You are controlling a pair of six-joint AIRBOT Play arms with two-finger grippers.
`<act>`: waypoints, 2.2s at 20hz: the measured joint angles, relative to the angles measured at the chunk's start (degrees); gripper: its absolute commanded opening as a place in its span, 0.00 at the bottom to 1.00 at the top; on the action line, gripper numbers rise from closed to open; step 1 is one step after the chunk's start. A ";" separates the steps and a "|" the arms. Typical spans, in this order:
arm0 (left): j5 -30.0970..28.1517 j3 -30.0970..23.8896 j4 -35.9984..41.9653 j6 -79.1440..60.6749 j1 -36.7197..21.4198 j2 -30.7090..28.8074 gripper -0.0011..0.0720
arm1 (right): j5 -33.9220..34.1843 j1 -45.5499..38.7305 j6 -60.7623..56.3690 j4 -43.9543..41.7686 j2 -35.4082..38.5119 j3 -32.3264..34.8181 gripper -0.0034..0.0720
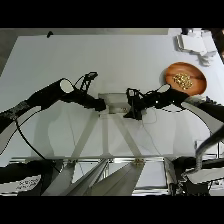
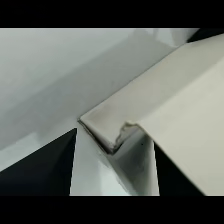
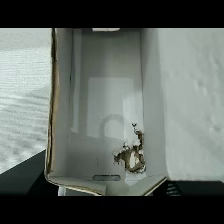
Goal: Fold the box and place the chain.
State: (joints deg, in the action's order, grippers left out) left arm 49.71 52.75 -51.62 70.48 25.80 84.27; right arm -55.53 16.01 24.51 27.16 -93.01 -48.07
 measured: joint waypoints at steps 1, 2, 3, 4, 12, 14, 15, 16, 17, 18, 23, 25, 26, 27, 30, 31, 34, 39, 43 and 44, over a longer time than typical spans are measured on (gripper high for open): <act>-0.37 0.00 -1.31 0.85 0.37 -0.09 0.73 | 0.00 0.00 0.02 0.00 0.00 0.00 0.72; -0.61 0.04 -2.62 2.10 0.72 -0.22 0.71 | 0.00 0.00 0.02 -0.02 0.00 0.00 0.72; -0.83 0.22 -4.17 3.78 1.07 -0.39 0.70 | 0.00 0.00 0.02 0.00 0.00 0.00 0.72; -0.94 0.55 -5.99 5.81 1.55 -0.61 0.70 | 0.00 0.00 0.02 -0.02 0.00 0.00 0.72; -1.40 4.48 -29.83 34.88 12.28 -1.40 0.54 | 0.00 0.00 0.00 0.00 0.00 0.00 0.72; -2.14 4.76 -33.88 42.23 14.43 -1.40 0.44 | 0.00 0.00 0.02 0.00 0.00 0.00 0.72; -2.23 4.85 -35.85 46.49 15.23 -1.36 0.44 | 0.00 0.00 0.00 0.00 0.00 0.00 0.72; -2.01 4.90 -37.44 50.16 15.82 -1.22 0.44 | 0.00 0.00 0.00 0.00 0.00 0.00 0.72; -1.33 4.94 -38.93 53.68 16.41 -1.03 0.37 | 0.00 0.00 0.02 0.00 -0.02 0.00 0.72; -0.55 5.01 -40.13 56.63 16.90 -0.79 0.38 | 0.00 0.00 0.02 0.00 0.00 0.00 0.72; 3.04 5.05 -44.06 65.88 19.06 1.20 0.22 | 0.02 0.00 0.00 0.00 0.00 0.00 0.72; 2.91 5.11 -44.54 67.89 19.54 1.84 0.02 | 0.09 0.02 0.00 -0.09 -0.02 -0.02 0.72; 2.93 5.14 -44.65 69.22 19.65 2.03 0.03 | -0.02 0.00 -0.02 -0.13 -0.02 0.00 0.72; 2.91 5.18 -44.74 69.79 19.74 2.19 0.03 | -0.02 0.00 0.00 -0.13 -0.02 0.00 0.72; 2.36 5.18 -44.41 71.21 19.80 2.47 0.08 | 0.00 0.00 0.07 -0.07 -0.02 -0.02 0.72; 1.79 5.16 -44.28 71.52 19.80 2.54 0.22 | 0.04 -0.02 0.11 -0.02 0.00 -0.02 0.72; 0.85 5.11 -43.54 71.82 19.63 2.10 0.62 | 0.00 -0.02 0.02 0.07 0.00 -0.02 0.72; 4.76 5.09 -40.70 62.55 16.44 -2.25 0.64 | 0.00 -0.02 0.02 0.02 0.00 -0.02 0.72; 8.83 5.11 -32.68 45.27 8.76 -5.90 0.64 | -0.09 0.00 -0.02 -0.31 -0.02 -0.02 0.72; 9.86 5.11 -30.08 40.59 6.08 -6.45 0.64 | -0.07 0.00 -0.04 -0.26 0.00 -0.04 0.72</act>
State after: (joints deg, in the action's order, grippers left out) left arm 59.57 57.87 -81.69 111.07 31.88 77.82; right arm -55.59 16.01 24.47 26.89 -93.01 -48.12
